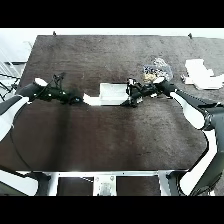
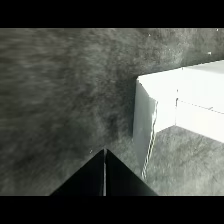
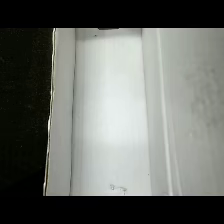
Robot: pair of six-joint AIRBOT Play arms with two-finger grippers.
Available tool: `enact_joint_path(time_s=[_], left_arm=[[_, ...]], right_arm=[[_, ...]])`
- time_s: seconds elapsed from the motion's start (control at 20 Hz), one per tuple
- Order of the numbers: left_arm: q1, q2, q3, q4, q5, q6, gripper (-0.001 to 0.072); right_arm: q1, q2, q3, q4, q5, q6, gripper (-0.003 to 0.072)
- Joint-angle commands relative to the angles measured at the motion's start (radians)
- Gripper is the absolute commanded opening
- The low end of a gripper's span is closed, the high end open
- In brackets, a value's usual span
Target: Fold the box and place the chain.
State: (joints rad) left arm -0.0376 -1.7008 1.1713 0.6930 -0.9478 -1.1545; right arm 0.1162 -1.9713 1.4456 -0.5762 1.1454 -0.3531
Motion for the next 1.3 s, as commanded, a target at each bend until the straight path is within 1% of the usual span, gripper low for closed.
enact_joint_path(time_s=[0.0, 0.25, 0.35, 0.4, 0.6, 0.65, 0.9, 1.1, 1.15, 1.2, 1.25], left_arm=[[-0.050, -0.032, 0.008, -0.020, 0.037, -0.024, 0.0018], [-0.121, -0.066, 0.027, -0.073, 0.068, -0.026, 0.0018], [-0.134, -0.074, 0.041, -0.090, 0.065, -0.015, 0.0018], [-0.136, -0.072, 0.058, -0.089, 0.056, -0.015, 0.0018], [-0.136, -0.072, 0.128, -0.105, -0.040, -0.024, 0.0019], [-0.136, -0.072, 0.140, -0.106, -0.046, -0.021, 0.0019], [-0.136, -0.069, 0.160, -0.128, -0.081, 0.031, 0.0020], [-0.136, -0.069, 0.159, -0.140, -0.085, 0.061, 0.0022], [-0.136, -0.069, 0.160, -0.151, -0.085, 0.068, 0.0030], [-0.136, -0.069, 0.160, -0.156, -0.087, 0.072, 0.0080], [-0.136, -0.069, 0.160, -0.156, -0.089, 0.072, 0.0080]], right_arm=[[0.000, 0.001, 0.000, 0.000, 0.000, 0.000, 0.0570], [0.000, 0.001, 0.000, 0.000, 0.000, 0.000, 0.0570], [0.000, 0.001, 0.000, 0.000, 0.000, 0.000, 0.0570], [0.000, 0.001, 0.000, 0.000, 0.000, 0.000, 0.0570], [0.000, 0.001, 0.000, 0.000, 0.000, 0.000, 0.0570], [0.000, 0.001, 0.000, 0.000, 0.000, 0.000, 0.0570], [0.000, 0.001, 0.000, 0.000, 0.000, 0.000, 0.0570], [0.000, 0.001, 0.000, 0.000, 0.000, 0.000, 0.0569], [0.000, 0.001, 0.000, 0.000, 0.000, 0.000, 0.0570], [0.000, 0.001, 0.000, 0.000, 0.000, 0.000, 0.0570], [0.000, 0.001, 0.000, 0.000, 0.000, 0.000, 0.0570]])
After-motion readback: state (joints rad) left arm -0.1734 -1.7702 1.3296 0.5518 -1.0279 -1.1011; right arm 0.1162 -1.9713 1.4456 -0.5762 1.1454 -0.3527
